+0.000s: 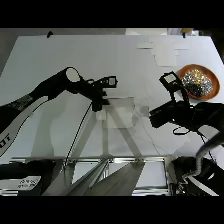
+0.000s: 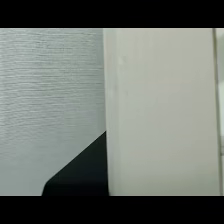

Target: Fold the box and place the chain.

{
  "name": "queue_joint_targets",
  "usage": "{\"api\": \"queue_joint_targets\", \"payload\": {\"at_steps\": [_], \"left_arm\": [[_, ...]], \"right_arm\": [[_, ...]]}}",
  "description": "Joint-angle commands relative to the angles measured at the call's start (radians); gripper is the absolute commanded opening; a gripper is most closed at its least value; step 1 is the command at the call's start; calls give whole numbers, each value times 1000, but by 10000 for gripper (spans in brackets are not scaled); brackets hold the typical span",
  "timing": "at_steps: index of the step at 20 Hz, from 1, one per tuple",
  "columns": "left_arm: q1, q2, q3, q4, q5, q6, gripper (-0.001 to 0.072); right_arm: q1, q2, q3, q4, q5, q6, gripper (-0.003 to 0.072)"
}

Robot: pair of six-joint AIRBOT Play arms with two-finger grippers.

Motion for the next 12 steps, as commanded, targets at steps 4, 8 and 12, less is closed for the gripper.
{"api": "queue_joint_targets", "payload": {"at_steps": [4,8,12], "left_arm": [[-14,-53,1,4,16,8,-1],[-39,-53,1,55,17,53,-1],[-45,-57,1,57,21,52,-1]], "right_arm": [[1,-12,0,-5,-8,-4,360],[1,-20,0,-5,-12,-4,360],[1,-20,0,-5,-15,-4,360]]}}
